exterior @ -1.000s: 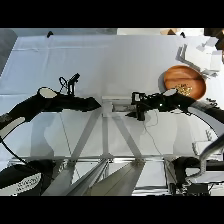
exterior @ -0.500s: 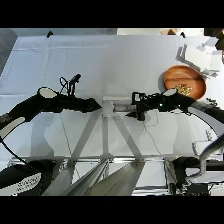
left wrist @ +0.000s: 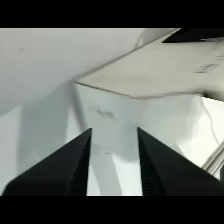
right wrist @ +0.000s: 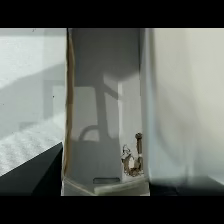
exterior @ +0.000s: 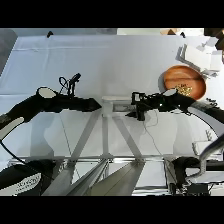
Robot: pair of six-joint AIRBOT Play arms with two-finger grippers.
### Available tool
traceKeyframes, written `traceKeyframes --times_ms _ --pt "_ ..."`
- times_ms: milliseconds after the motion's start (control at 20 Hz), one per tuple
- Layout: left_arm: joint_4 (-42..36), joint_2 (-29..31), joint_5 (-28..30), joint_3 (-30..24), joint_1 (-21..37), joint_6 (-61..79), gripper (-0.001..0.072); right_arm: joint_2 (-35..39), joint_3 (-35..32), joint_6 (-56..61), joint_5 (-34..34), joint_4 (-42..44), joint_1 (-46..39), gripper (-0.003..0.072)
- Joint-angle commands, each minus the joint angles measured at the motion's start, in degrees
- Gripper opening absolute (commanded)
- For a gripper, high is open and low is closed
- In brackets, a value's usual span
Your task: Fold the box and place the chain.
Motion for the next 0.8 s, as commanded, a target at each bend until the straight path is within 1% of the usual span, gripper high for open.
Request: traceKeyframes --times_ms 0,50,150,200,400,550,650,750 --pt "0.1 1.6 1.1 0.0 0.3 0.2 0.0355 0.0 0.0 0.0 0.2 0.0 0.0 0.0398" --pt "0.0 1.8 1.5 0.0 0.1 0.2 0.0368 0.0 0.0 0.0 0.2 0.0 0.0 0.0398" --pt "0.2 1.5 2.2 0.0 -1.0 0.2 0.0556 0.0 0.0 0.0 0.2 0.0 0.0 0.0398" --pt "0.1 1.1 2.5 0.0 -1.8 0.2 0.0587 0.0 0.0 0.0 0.2 0.0 0.0 0.0398" --pt "0.2 -0.8 5.2 0.0 -5.4 0.2 0.0587 0.0 0.0 0.0 0.2 0.0 0.0 0.0398" --pt "0.9 -1.1 11.2 0.0 -7.8 0.2 0.0581 0.0 0.0 0.0 0.2 0.0 0.0 0.0398" --pt "5.1 -1.1 14.9 0.0 -9.2 0.1 0.0581 0.0 0.0 0.0 0.2 0.0 0.0 0.0398" --pt "10.1 -1.1 16.6 0.0 -10.3 -0.4 0.0581 0.0 0.0 0.0 0.2 0.0 0.0 0.0398"
